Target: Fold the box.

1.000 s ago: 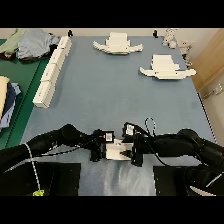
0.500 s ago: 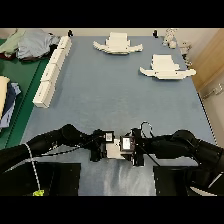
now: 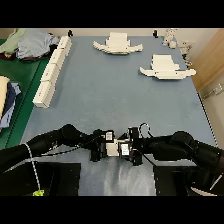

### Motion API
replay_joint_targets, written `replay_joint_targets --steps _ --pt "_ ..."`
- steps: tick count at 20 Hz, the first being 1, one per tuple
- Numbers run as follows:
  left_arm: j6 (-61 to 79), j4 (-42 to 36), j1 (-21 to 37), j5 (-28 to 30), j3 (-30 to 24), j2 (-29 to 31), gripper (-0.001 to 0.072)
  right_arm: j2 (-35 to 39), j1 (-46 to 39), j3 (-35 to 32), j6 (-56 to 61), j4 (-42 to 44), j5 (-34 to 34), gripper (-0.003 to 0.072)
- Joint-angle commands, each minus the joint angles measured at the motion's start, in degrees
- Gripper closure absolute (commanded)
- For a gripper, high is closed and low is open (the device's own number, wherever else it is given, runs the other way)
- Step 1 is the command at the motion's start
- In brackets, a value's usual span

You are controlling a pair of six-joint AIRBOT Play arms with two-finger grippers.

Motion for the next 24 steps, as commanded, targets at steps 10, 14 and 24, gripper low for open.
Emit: replay_joint_targets --steps 10,14,24 --pt "0.2 0.1 0.0 0.0 0.0 0.0 0.0197 3.0 0.5 0.0 2.8 -8.4 4.0 0.0139" --pt "0.2 0.1 0.0 0.0 0.0 0.0 0.0197 1.6 0.4 0.0 2.8 -9.1 4.8 0.0139" --pt "0.2 0.1 0.0 0.0 0.0 0.0 0.0197 0.0 1.3 0.0 2.4 -2.0 -0.7 0.0139"
